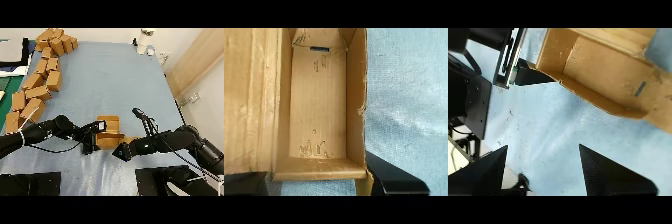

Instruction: Fold the box.

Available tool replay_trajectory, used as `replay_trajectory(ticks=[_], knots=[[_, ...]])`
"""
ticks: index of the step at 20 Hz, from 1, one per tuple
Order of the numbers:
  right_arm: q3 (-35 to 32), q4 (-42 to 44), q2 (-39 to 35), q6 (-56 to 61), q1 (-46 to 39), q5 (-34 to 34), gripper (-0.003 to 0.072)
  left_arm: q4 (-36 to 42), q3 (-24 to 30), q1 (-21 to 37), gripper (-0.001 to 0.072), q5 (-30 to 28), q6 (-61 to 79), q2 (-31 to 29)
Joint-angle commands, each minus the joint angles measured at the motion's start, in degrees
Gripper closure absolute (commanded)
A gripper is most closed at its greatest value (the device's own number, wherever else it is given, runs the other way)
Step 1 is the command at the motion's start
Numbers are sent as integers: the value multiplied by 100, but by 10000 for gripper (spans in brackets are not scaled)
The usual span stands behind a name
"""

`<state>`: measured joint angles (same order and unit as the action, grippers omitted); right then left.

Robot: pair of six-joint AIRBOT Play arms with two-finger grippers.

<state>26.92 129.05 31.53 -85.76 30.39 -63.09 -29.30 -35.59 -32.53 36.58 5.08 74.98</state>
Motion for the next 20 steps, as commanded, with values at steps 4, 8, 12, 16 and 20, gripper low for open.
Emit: replay_trajectory(ticks=[4,8,12,16,20], knots=[[39,87,146,1292,4,468,331,-2,-2,0,247,-7,2,-2],[494,39,1169,968,-94,890,681,-2,-2,0,247,-7,2,-2],[1534,24,2761,-315,-417,911,682,-2,-2,0,248,-4,2,-2],[2214,-404,3713,-741,-485,914,681,-2,-2,0,248,-7,2,-2],[2225,-435,4299,-1191,-420,837,681,-2,-2,0,248,-2,2,-2]])
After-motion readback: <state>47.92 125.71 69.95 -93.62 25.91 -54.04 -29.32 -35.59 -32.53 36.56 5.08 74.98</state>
